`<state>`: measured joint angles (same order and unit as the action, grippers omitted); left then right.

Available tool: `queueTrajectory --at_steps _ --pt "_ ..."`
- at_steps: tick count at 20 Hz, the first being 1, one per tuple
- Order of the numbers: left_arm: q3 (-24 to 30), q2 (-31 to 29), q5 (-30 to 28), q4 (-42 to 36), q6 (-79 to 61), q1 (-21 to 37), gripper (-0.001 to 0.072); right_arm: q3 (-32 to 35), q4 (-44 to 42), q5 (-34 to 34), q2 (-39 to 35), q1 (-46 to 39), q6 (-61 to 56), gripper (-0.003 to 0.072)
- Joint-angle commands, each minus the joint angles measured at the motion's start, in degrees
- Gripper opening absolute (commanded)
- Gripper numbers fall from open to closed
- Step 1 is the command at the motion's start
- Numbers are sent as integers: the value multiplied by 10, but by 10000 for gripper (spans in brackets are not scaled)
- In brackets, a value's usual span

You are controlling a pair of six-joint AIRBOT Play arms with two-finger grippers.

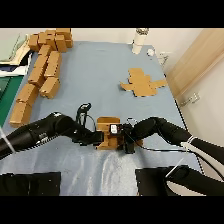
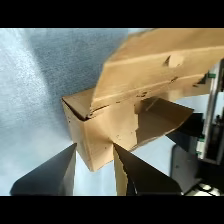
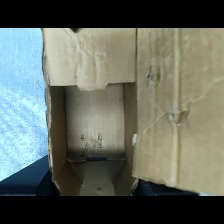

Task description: Fold the box.

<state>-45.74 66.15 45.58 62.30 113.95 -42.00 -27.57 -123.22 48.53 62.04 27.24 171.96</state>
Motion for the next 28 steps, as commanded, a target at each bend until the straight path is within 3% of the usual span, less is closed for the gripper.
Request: queueTrajectory --at_steps 1,6,20,25,26,27,28 --pt "-87 42 106 145 137 -32 379 0 0 0 0 0 0 505" --pt "-131 79 146 168 176 -64 379 0 0 0 0 0 0 505" --pt "-191 200 148 179 192 -77 378 0 0 0 0 0 0 505" --pt "-193 209 149 190 191 -75 374 0 0 0 0 0 0 505" --pt "-193 209 149 193 191 -75 343 0 0 0 0 0 0 505" --pt "-193 209 148 194 191 -75 235 0 0 0 0 0 0 504" --pt "-193 209 148 193 191 -75 74 0 0 0 0 0 0 505"
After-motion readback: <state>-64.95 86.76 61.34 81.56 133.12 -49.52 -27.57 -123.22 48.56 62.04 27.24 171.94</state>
